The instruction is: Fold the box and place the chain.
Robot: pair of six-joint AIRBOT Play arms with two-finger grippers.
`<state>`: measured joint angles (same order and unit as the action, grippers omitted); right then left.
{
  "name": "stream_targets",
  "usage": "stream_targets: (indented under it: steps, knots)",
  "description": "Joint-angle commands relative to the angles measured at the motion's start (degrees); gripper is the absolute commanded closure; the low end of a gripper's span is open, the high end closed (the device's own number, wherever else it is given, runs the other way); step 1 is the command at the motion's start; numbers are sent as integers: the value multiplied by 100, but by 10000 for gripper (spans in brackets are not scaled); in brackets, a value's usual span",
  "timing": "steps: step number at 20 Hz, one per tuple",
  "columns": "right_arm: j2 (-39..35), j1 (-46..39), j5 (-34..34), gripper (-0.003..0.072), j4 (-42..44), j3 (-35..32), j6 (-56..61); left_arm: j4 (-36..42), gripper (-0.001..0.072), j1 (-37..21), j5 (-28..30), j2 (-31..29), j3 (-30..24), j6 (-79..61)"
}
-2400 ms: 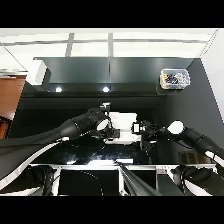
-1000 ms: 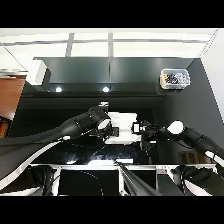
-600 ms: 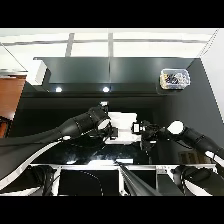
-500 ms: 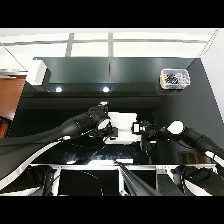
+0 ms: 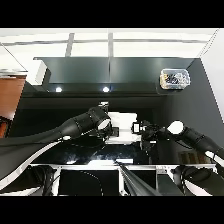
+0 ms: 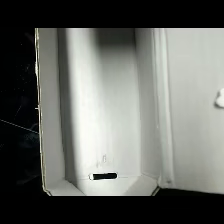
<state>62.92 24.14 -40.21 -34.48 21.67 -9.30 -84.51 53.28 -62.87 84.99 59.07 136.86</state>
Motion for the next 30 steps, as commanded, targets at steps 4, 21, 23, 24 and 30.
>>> stream_targets:
  steps: [4, 21, 23, 24, 30]
  knots:
    - [-199, 2, -203, 51, -317, 293, 765, -144, 685, -28, -48, -15, 7, -20]
    - [-282, 4, -1058, 554, -933, 708, 1650, -179, 683, -17, -70, -11, 4, -11]
    - [-280, 57, -992, 556, -800, 706, 1825, -179, 683, -17, -66, -11, 4, -11]
    - [-273, 125, -896, 556, -772, 706, 1932, -179, 683, -17, -66, -11, 4, -11]
    - [-81, 708, -236, 556, -734, 706, 2328, -179, 683, -17, -66, -11, 4, -11]
